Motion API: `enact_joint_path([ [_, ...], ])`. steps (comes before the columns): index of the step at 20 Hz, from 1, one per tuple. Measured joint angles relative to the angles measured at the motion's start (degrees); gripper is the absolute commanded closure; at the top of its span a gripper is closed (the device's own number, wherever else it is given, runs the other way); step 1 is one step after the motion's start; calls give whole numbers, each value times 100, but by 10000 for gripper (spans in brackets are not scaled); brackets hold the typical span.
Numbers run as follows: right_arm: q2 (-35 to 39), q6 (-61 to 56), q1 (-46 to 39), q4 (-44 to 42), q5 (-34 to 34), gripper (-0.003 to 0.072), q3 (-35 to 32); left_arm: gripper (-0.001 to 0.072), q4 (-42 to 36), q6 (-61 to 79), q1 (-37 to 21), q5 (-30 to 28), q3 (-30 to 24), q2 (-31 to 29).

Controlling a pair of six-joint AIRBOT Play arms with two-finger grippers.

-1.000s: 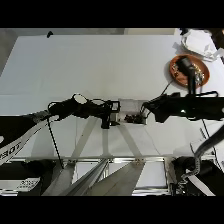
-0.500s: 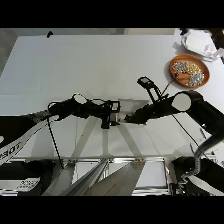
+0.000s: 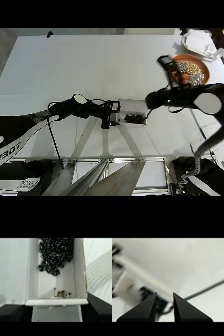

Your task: Fold the box and place the chain.

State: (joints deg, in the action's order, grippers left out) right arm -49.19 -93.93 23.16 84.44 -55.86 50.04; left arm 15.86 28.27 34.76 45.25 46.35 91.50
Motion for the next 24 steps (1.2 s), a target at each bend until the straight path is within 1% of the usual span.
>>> enact_joint_path([
  [2,42,-404,-535,603,57,448,68,643,0,0,0,0,0,0],
  [5,-323,-820,-1491,1034,227,444,114,643,0,0,0,0,0,0],
  [6,-531,-905,-1775,1091,341,416,120,643,0,-2,0,0,0,0],
  [7,-778,-990,-2039,1095,496,361,125,643,0,0,0,0,0,0],
  [9,-1283,-1093,-2387,1099,929,361,142,643,2,-2,0,0,0,0],
  [12,-2037,-1152,-2634,1051,1513,361,260,643,0,0,0,0,0,0],
  [17,-3115,-1217,-2752,566,2072,365,538,643,2,-2,0,0,0,0],
  [24,-3941,-1799,-2782,315,2653,366,634,643,0,0,0,0,0,0],
])
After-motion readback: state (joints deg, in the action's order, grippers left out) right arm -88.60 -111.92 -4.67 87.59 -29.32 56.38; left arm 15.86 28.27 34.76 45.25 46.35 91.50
